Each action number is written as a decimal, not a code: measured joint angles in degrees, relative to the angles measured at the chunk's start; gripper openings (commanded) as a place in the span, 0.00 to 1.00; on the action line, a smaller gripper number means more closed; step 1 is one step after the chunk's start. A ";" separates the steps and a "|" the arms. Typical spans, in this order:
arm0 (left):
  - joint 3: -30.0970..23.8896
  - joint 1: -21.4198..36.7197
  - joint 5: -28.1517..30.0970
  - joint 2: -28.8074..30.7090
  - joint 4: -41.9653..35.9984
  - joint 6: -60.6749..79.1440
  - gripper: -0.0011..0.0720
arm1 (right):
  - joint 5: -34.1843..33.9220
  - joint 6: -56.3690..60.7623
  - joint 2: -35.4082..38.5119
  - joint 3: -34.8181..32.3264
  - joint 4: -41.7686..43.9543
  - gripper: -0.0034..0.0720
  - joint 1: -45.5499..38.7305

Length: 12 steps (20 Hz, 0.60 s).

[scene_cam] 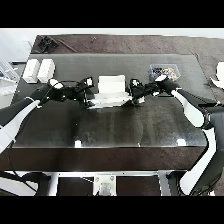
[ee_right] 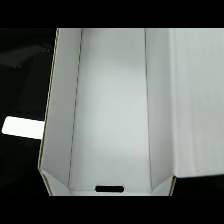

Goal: Fold the box and place the chain.

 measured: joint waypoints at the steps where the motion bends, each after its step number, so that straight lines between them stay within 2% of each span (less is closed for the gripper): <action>1: 0.11 -0.02 -0.20 0.00 0.22 -0.07 0.98 | 0.00 0.00 0.00 0.00 0.02 0.79 0.00; 12: 0.20 -0.28 -0.94 -0.15 0.17 1.81 0.98 | 0.00 0.00 0.00 0.00 0.02 0.79 0.00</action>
